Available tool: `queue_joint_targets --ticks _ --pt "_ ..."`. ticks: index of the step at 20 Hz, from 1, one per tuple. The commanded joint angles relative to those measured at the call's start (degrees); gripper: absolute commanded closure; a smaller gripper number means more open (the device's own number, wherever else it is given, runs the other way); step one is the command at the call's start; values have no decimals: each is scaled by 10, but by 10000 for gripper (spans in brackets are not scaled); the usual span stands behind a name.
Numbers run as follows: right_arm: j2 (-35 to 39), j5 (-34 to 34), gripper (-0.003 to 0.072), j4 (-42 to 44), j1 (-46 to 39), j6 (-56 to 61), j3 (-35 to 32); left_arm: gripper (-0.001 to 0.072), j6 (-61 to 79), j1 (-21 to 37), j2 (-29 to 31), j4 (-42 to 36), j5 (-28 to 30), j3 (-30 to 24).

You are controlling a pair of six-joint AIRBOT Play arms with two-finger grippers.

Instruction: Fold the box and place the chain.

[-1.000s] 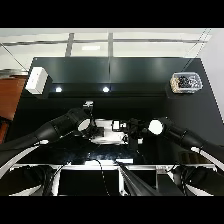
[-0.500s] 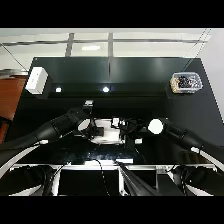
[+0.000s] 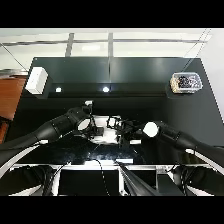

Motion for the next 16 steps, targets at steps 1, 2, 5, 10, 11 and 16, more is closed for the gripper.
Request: queue_joint_targets --ticks 1,2,5,10,11,16 --pt "-2 -3 479 2 2 8 0 679 0 0 0 -3 2 0" --pt "-2 -3 352 2 2 11 0 679 0 0 0 -3 2 0" --pt "-1 -1 566 -13 2 19 1 679 0 0 0 -5 2 0" --pt "60 135 667 -130 -79 283 17 679 0 0 0 -5 2 0" --pt "80 181 666 -136 -115 336 17 680 0 0 0 -5 2 0" --pt "140 331 666 -135 -329 541 15 680 0 0 0 -2 2 0"
